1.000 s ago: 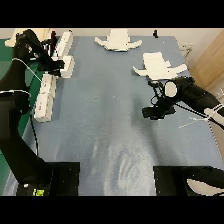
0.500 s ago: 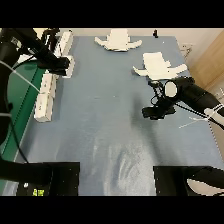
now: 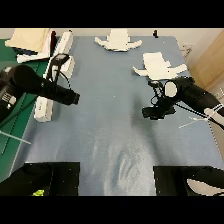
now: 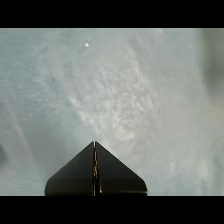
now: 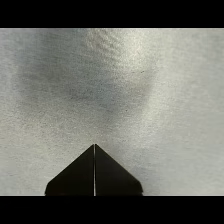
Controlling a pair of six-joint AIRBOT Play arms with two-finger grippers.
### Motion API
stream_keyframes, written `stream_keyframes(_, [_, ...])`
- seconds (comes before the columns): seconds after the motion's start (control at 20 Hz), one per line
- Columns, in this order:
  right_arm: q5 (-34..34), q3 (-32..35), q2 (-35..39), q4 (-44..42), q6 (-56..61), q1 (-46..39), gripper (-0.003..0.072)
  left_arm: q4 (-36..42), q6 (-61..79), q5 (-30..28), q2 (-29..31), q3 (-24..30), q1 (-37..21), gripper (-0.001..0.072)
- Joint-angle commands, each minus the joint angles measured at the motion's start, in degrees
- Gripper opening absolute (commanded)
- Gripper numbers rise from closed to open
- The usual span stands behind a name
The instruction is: Fold the box.
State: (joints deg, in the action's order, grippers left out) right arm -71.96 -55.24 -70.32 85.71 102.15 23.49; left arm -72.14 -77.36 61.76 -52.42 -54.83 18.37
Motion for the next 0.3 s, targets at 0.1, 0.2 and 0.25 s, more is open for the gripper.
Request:
stream_keyframes(0.1, [0.0, -0.1, 0.0, 0.0, 0.0, 0.0, 0.0004, 0.2, -0.2, -1.8, 2.9, 6.4, 3.0, 0.0014])
stream_keyframes(0.2, [0.0, -0.1, 0.0, 0.0, 0.0, 0.0, 0.0004, 0.2, -0.2, -1.8, 2.9, 6.4, 3.0, 0.0014])
stream_keyframes(0.25, [0.0, -0.1, 0.0, 0.0, 0.0, 0.0, 0.0004, 0.2, -0.2, -1.8, 2.9, 6.4, 3.0, 0.0014])
